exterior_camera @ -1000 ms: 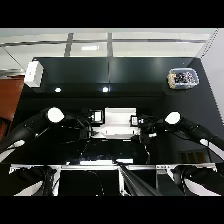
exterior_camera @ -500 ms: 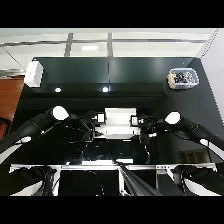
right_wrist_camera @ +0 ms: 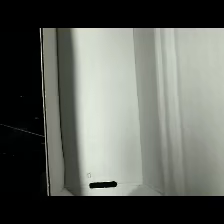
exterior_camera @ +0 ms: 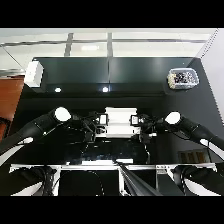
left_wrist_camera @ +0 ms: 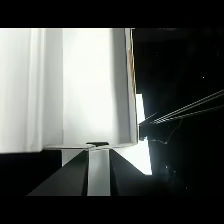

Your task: Fold the box and place the chain.

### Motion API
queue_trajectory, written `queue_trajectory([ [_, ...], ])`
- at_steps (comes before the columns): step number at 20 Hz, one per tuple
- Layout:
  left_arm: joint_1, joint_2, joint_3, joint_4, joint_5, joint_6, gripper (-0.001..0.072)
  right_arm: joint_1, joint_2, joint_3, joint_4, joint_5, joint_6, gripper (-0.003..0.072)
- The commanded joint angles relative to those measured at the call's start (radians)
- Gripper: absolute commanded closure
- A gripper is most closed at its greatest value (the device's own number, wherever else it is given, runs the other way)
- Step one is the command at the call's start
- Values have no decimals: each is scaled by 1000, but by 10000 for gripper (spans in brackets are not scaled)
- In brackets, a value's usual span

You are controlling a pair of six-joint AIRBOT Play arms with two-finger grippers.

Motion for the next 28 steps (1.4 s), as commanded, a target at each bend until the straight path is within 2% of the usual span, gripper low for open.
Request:
queue_trajectory([
  [1, -44, -2, 1, -2, 34, 0, 551, 0, -1, 0, -1, 2, -2, 519],
  [6, -60, -5, 1, -17, 68, -7, 550, 0, -1, 0, -1, 2, -2, 519],
  [10, -60, -28, 0, -139, 68, -6, 550, 0, -1, 0, -1, 2, -2, 519],
  [18, -60, -30, -2, -138, 66, -6, 573, 0, -1, 0, -1, 2, -2, 519],
  [19, -60, -30, -2, -138, 66, -6, 510, 0, -1, 0, -1, 2, -2, 519],
  [20, -60, -30, -2, -138, 66, -6, 374, 0, -1, 0, -1, 2, -2, 519],
  [21, -60, -30, -2, -138, 65, -6, 350, 0, -1, 0, -1, 2, -2, 519],
  [22, -60, -30, -2, -134, 65, -7, 426, 0, -1, 0, -1, 2, -2, 519],
  [23, -60, -30, -2, -131, 65, -6, 638, 0, -1, 0, -1, 2, -2, 519],
  [24, -60, -30, -2, -134, 64, -7, 566, 0, -1, 0, -1, 2, -2, 519],
  [25, -60, -30, -2, -142, 66, -9, 351, 0, -1, 0, -1, 2, -2, 519],
  [26, -58, -29, -2, -141, 66, -12, 333, 0, -1, 0, -1, 2, -2, 519],
  [27, -54, -27, 0, -133, 65, -14, 491, 0, -1, 0, -1, 2, -2, 519],
  [28, -53, -19, 1, -133, 72, -15, 501, 0, -1, 0, -1, 2, -2, 519],
])
